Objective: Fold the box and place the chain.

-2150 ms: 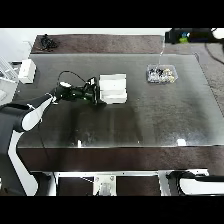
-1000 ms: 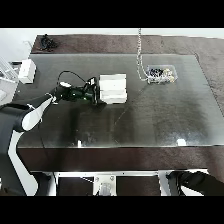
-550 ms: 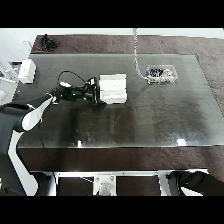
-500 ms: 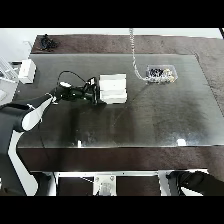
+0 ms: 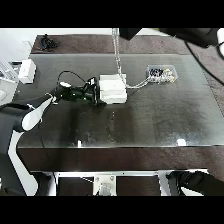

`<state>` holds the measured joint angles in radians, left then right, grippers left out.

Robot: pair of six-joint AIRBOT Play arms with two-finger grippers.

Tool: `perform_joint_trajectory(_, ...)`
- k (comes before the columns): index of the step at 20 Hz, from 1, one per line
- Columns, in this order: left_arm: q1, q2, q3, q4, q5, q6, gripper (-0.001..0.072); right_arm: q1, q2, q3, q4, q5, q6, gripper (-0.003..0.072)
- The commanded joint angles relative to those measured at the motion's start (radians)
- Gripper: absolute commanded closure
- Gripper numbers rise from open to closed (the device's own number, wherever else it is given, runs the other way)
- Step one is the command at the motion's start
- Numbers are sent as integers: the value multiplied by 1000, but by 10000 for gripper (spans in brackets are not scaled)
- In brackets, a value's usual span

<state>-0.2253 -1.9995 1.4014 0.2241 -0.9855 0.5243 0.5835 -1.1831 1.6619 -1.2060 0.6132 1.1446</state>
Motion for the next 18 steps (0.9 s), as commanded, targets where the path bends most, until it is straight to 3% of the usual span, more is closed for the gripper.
perform_joint_trajectory(1,1,1,0,0,0,0,244,1,-1,-75,2,-25,34,681)
perform_joint_trajectory(13,1,1,0,0,0,0,243,-21,-14,-307,3,-162,166,681)
perform_joint_trajectory(18,1,1,0,0,0,0,243,-44,-118,-413,54,-241,165,682)
